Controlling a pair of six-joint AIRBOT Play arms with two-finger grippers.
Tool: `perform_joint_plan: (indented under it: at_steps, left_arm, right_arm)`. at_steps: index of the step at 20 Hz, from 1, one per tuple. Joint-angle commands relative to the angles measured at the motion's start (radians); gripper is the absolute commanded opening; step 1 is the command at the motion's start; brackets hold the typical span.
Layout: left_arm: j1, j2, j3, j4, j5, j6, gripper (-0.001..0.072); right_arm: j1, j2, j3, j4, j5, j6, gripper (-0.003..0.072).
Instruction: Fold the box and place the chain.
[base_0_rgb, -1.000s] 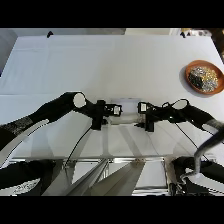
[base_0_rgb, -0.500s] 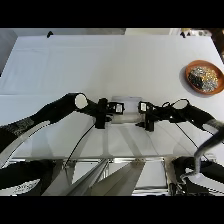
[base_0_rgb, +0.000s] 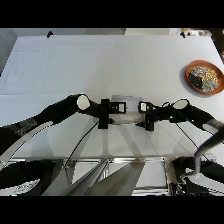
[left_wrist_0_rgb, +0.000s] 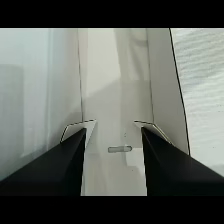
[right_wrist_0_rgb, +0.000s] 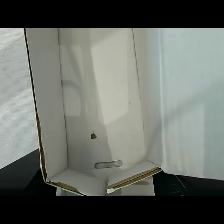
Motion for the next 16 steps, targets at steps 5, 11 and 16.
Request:
perform_joint_plan:
  at_steps: [5, 11, 16]
  left_arm:
    - [0.006, 0.042, 0.000, -0.003, -0.086, -0.095, 0.0213]
    - [0.101, 0.237, 0.000, 0.156, -0.266, -0.503, 0.0005]
    - [0.288, 0.308, -0.019, 0.268, -0.435, -1.054, 0.0004]
  right_arm:
    - [0.000, 0.000, 0.000, 0.001, 0.002, 0.002, 0.0378]
    - [0.000, 0.000, 0.000, 0.001, 0.002, 0.002, 0.0378]
    - [0.000, 0.000, 0.000, 0.001, 0.002, 0.002, 0.0378]
